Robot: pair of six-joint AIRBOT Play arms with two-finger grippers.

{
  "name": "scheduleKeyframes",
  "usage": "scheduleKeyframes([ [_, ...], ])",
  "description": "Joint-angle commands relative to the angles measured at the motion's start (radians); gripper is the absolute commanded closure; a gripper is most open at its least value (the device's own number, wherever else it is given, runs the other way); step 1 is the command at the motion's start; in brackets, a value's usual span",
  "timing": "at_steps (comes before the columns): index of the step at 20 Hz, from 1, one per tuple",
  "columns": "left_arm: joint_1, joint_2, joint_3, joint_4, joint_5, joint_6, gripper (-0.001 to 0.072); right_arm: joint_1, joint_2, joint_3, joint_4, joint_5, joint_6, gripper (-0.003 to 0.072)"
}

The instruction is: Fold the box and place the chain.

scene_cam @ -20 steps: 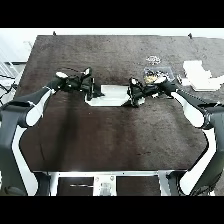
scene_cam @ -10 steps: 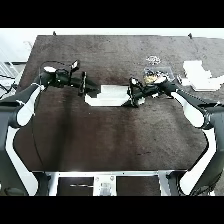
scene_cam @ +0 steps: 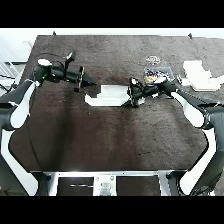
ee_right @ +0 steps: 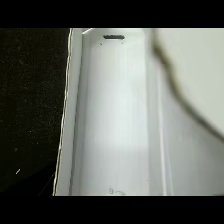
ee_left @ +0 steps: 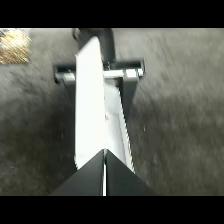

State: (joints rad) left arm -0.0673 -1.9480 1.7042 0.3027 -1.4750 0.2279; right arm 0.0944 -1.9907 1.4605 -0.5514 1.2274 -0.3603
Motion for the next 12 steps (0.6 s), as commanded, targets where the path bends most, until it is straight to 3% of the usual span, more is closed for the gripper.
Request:
scheduleKeyframes([
  [1, -0.013, 0.094, -0.008, 0.002, 0.05, -0.113, 0.0698, 0.0, 0.0, 0.0, 0.0, 0.001, 0.0, 0.0118],
  [4, -0.042, 0.203, -0.082, 0.004, 0.164, -0.15, 0.0698, 0.0, 0.0, 0.0, 0.0, 0.001, 0.0, 0.0118],
  [8, -0.107, 0.34, -0.253, 0.005, 0.348, -0.15, 0.0698, 0.0, 0.0, 0.0, 0.0, 0.0, 0.0, 0.0118],
  [12, -0.187, 0.372, -0.391, 0.013, 0.506, -0.145, 0.0698, 0.0, 0.0, 0.0, 0.0, 0.001, 0.0, 0.0118],
])
